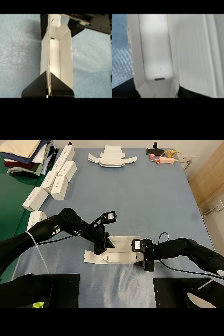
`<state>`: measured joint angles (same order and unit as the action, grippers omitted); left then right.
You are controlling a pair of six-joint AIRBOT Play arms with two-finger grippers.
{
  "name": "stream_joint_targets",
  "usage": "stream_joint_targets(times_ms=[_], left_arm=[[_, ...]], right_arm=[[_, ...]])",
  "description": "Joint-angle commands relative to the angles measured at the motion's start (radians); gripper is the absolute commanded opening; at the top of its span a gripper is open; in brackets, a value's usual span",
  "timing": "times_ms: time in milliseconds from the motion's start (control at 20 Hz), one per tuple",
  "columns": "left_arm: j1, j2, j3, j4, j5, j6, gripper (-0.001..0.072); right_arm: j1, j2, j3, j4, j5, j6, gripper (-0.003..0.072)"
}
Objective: Fold the box.
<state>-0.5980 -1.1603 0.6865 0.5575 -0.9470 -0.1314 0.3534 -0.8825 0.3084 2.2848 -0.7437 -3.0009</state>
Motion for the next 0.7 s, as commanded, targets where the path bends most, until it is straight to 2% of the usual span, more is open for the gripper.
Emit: stream_joint_targets(times_ms=[0,650], left_arm=[[0.0,0.0,0.0,0.0,0.003,0.0,0.0014],[0.0,0.0,0.0,0.0,0.004,0.0,0.0014]], right_arm=[[0.002,-0.002,-0.006,0.001,0.003,0.0,0.0571],[0.001,0.028,-0.011,-0.002,0.0,0.0,0.0581]])
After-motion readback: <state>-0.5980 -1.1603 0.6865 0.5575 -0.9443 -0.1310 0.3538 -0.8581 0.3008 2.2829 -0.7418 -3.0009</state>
